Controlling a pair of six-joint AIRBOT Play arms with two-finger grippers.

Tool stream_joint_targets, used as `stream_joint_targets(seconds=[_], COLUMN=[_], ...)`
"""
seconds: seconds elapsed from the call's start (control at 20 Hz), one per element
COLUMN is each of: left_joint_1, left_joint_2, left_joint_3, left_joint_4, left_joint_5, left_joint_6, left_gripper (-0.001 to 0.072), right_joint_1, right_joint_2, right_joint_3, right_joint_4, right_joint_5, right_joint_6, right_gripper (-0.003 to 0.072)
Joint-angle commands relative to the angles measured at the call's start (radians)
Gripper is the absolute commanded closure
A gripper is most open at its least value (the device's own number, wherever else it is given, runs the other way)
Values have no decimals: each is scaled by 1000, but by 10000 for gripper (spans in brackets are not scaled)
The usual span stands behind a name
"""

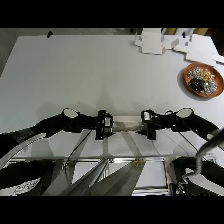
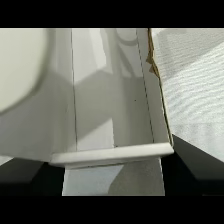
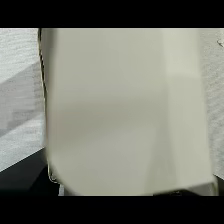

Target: Fold the box and place the chain.

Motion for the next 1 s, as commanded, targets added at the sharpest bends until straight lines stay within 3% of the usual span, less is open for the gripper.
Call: stream_joint_targets(seconds=[0.0, 0.85, 0.9, 0.95], left_joint_1=[0, -1, -1, -1], left_joint_2=[0, 0, 0, 0], left_joint_3=[0, 0, 0, 0], left_joint_4=[0, 0, 0, -1], left_joint_5=[4, 2, 2, 2], left_joint_6=[-7, -7, -7, -7], left_gripper=[698, 698, 698, 698], right_joint_1=[1, 1, 1, 1], right_joint_2=[1, 1, 1, 1], right_joint_3=[0, 0, 0, 0], right_joint_4=[0, 0, -3, -4], right_joint_5=[2, -4, 5, -7], right_joint_6=[1, -36, -9, 20], right_gripper=[255, 254, 155, -12])
